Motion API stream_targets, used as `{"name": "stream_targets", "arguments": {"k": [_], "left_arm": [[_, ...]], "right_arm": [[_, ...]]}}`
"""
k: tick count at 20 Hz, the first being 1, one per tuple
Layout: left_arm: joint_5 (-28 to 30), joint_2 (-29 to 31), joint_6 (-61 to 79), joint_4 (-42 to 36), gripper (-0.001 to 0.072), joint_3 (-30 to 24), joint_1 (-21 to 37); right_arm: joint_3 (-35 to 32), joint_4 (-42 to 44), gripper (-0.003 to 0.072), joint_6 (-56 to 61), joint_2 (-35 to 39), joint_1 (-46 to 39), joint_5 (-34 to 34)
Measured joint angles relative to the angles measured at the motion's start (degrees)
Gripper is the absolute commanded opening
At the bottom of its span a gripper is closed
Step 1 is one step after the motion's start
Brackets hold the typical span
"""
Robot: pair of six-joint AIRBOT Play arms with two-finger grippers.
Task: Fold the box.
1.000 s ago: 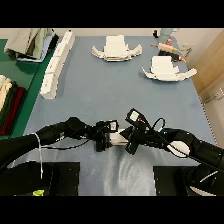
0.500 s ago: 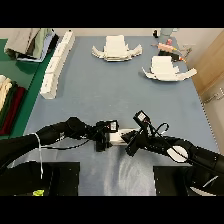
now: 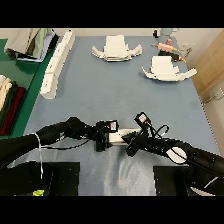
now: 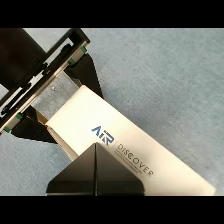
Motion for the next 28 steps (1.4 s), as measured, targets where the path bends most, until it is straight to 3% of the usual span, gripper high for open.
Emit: {"name": "stream_targets", "arguments": {"k": [11, 22, 28], "left_arm": [[0.00, 0.02, 0.00, 0.00, 0.0424, 0.00, 0.00], [-0.02, 0.02, 0.00, -0.04, 0.0424, 0.00, 0.00], [-0.02, 0.02, 0.00, -0.02, 0.0424, 0.00, 0.00]], "right_arm": [[-0.09, 0.00, 0.0001, 0.00, 0.00, -0.02, 0.24], [1.70, -0.22, 0.0001, 0.02, 4.81, -0.11, 0.50], [1.75, -0.04, 0.0001, 0.15, 2.36, -0.13, 1.09]]}}
